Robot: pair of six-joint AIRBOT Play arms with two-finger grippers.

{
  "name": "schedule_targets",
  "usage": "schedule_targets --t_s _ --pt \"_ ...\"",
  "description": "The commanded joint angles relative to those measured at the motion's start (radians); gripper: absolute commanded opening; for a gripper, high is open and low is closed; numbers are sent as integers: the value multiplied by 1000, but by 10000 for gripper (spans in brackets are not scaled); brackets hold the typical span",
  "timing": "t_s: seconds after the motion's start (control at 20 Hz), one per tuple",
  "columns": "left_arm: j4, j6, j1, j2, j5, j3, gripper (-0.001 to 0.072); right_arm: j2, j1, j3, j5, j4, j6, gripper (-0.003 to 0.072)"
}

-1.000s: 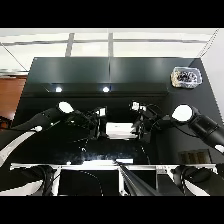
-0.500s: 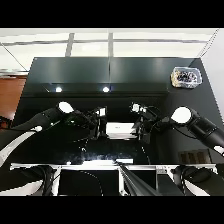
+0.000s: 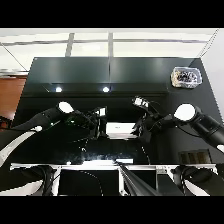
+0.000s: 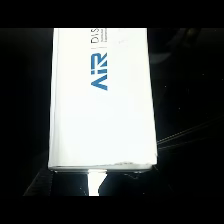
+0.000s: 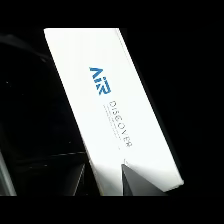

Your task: Fold the box and place the chain.

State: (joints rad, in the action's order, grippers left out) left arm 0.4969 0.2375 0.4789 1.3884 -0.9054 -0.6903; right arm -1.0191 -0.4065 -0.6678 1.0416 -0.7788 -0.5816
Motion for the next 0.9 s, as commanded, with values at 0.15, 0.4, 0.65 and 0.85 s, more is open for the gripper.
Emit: schedule_targets --t_s 0.15,0.4,0.65,0.85 --pt "0 1 1 1 0 0 483 3 124 -35 194 144 -267 51" --pt "0 1 1 1 0 0 483 -50 94 -9 69 254 -354 15" --pt "0 1 1 1 0 0 483 -206 44 -9 50 359 -354 15" --pt "0 1 0 1 0 0 483 -278 43 -8 37 348 -354 15"
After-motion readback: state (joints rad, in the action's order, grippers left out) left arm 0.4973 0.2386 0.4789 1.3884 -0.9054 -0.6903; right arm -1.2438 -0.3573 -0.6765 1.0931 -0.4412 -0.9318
